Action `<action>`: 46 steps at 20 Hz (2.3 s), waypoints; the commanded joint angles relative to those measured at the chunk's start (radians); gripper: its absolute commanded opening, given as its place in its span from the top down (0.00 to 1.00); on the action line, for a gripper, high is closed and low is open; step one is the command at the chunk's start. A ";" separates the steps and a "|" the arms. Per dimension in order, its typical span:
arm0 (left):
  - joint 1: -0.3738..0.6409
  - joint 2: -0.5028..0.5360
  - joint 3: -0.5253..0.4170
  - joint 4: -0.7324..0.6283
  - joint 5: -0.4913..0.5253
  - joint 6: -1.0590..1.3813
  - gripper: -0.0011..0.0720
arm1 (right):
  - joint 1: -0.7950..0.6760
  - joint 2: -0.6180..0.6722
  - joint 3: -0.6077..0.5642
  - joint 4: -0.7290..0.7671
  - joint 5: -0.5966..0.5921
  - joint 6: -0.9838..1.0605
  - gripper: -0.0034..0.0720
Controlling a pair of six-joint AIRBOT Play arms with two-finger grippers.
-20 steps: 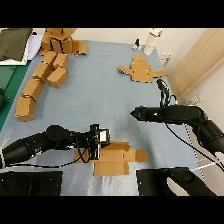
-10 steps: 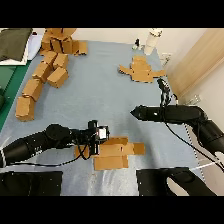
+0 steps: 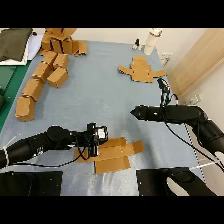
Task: Fold the box.
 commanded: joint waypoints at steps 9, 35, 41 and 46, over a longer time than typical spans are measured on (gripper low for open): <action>-0.001 -0.005 -0.002 0.001 -0.092 -0.031 0.97 | 0.000 0.000 0.000 0.001 0.000 0.000 0.95; 0.000 -0.005 -0.002 0.001 -0.105 -0.048 0.97 | 0.000 0.000 0.000 -0.096 -0.057 0.024 0.95; 0.000 -0.005 -0.002 0.001 -0.105 -0.048 0.97 | 0.000 0.000 -0.001 -0.138 -0.081 0.029 0.95; 0.000 -0.005 -0.002 0.001 -0.106 -0.048 0.97 | 0.109 0.040 -0.007 -0.439 -0.338 0.296 0.95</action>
